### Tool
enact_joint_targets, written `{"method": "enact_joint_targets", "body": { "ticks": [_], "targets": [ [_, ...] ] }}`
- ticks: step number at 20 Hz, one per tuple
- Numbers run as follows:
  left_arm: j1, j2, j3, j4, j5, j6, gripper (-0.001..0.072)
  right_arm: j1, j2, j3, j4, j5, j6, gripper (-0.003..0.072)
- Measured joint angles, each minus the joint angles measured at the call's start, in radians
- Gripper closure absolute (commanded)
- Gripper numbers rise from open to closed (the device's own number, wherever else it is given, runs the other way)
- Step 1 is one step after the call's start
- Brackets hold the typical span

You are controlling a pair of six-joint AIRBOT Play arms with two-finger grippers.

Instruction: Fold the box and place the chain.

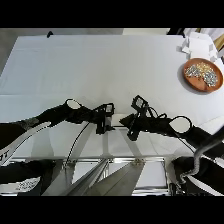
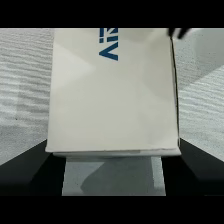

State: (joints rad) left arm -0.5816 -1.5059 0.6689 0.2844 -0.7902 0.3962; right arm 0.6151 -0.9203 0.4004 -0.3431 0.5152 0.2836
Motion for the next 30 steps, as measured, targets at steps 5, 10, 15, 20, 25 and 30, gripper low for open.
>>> {"method": "enact_joint_targets", "body": {
  "ticks": [5,10,15,20,25,30],
  "targets": [
    [0.000,0.000,0.000,0.000,0.000,0.000,0.0574,0.000,-0.002,-0.008,0.004,-0.027,0.000,0.0672],
    [0.000,0.000,0.000,0.000,0.000,-0.001,0.0574,0.000,-0.011,-0.011,-0.029,-0.027,0.017,0.0672],
    [0.000,0.000,0.000,0.001,0.000,0.000,0.0574,0.000,-0.043,-0.011,-0.061,-0.015,0.047,0.0671],
    [0.000,0.000,0.000,0.002,0.000,0.001,0.0574,0.000,-0.080,-0.012,-0.070,0.010,0.056,0.0670],
    [0.000,0.000,0.000,0.002,0.000,0.000,0.0574,0.000,-0.093,-0.011,-0.108,0.019,0.097,0.0670],
    [-0.001,0.000,0.000,0.000,0.000,-0.001,0.0574,0.000,-0.095,-0.019,-0.175,0.023,0.161,0.0670]
  ]
}}
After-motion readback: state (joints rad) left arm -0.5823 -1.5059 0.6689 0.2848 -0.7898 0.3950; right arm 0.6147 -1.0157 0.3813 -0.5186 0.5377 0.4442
